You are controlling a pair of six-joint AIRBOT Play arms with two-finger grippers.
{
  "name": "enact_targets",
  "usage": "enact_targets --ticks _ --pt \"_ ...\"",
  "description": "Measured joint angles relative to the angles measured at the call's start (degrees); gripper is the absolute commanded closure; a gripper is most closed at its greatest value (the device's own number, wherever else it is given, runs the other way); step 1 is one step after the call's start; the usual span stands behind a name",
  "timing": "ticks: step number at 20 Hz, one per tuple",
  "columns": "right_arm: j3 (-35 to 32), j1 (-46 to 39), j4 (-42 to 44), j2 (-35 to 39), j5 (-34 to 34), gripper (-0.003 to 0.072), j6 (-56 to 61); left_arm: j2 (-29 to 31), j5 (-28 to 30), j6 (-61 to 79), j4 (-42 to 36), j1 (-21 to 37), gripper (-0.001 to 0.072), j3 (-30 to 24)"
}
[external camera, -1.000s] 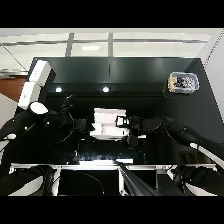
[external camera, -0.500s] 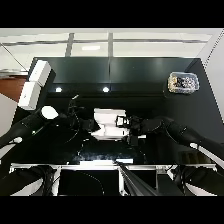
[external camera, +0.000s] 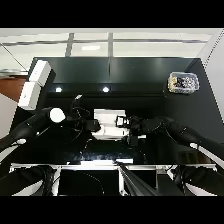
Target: Fold the box and place the chain.
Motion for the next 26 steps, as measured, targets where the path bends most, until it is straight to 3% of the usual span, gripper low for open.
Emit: enact_targets --ticks 3,4,6,7,8,15,26 --pt "0.0 0.0 0.0 0.0 -0.02 0.0332 0.0 -0.02 -0.22 -12.33 9.79 -5.05 0.0052 1.92" --pt "0.0 0.0 0.0 0.0 0.0 0.0332 0.0 -0.11 -0.31 -15.8 12.81 -6.58 0.0111 2.45" --pt "0.0 0.0 0.0 0.0 0.0 0.0332 0.0 -0.33 -1.22 -21.68 17.88 -9.33 0.0142 3.61" --pt "0.0 0.0 0.0 0.0 -0.02 0.0332 0.0 -0.5 -2.1 -24.02 19.89 -10.29 0.021 4.13" --pt "0.0 0.0 0.02 0.0 -0.02 0.0332 0.0 -0.72 -3.06 -25.94 21.7 -11.06 0.0233 4.66" --pt "0.0 0.0 0.0 0.0 -0.02 0.0332 0.0 -5.01 -9.01 -32.5 27.56 -14.03 0.0234 9.25" --pt "0.0 0.0 0.0 0.0 0.02 0.0332 0.02 -8.98 -11.02 -36.65 27.87 -14.8 0.0234 12.37"
